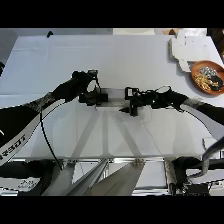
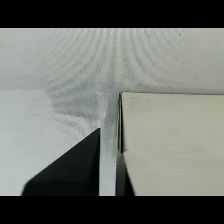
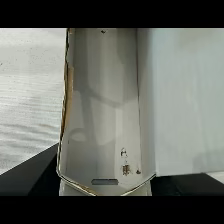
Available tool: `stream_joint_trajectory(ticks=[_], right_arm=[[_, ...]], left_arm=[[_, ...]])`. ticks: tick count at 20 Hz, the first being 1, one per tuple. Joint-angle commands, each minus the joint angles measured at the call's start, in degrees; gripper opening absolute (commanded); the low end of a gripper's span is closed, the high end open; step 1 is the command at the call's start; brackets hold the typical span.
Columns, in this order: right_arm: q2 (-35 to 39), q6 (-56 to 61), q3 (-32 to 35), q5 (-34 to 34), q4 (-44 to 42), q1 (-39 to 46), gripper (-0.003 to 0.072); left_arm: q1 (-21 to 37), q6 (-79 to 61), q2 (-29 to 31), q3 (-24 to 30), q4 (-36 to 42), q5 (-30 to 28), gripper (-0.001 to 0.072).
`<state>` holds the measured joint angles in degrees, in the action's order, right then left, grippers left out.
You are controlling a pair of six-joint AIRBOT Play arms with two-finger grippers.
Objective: Fold the box and place the chain.
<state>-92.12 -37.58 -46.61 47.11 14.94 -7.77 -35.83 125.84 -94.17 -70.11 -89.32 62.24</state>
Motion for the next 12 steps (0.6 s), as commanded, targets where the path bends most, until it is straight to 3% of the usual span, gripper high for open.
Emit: stream_joint_trajectory(ticks=[1, 2, 8, 9, 11, 12], right_arm=[[-0.02, 0.00, 0.00, 0.04, 0.09, -0.02, 0.0476], [-0.02, 0.00, 0.00, 0.04, 0.09, 0.00, 0.0476], [-0.02, 0.00, 0.00, 0.04, 0.09, 0.00, 0.0476], [-0.02, 0.00, 0.00, 0.04, 0.09, 0.00, 0.0476], [-0.02, 0.00, 0.00, 0.04, 0.09, 0.00, 0.0476], [-0.02, 0.00, 0.00, 0.04, 0.09, 0.00, 0.0476]], left_arm=[[-0.22, 0.59, -0.04, -0.04, -0.07, -0.07, 0.0039], [-0.44, 0.59, -0.04, -0.04, -0.04, -0.07, 0.0007], [-1.18, 0.59, -0.04, -0.04, -0.13, -0.09, 0.0007], [-1.18, 0.59, -0.02, -0.04, -0.13, -0.09, 0.0053], [-1.18, 0.59, 0.17, -0.04, -0.09, -0.02, 0.0285], [-1.16, 0.59, 0.35, -0.04, -0.11, 0.20, 0.0361]])
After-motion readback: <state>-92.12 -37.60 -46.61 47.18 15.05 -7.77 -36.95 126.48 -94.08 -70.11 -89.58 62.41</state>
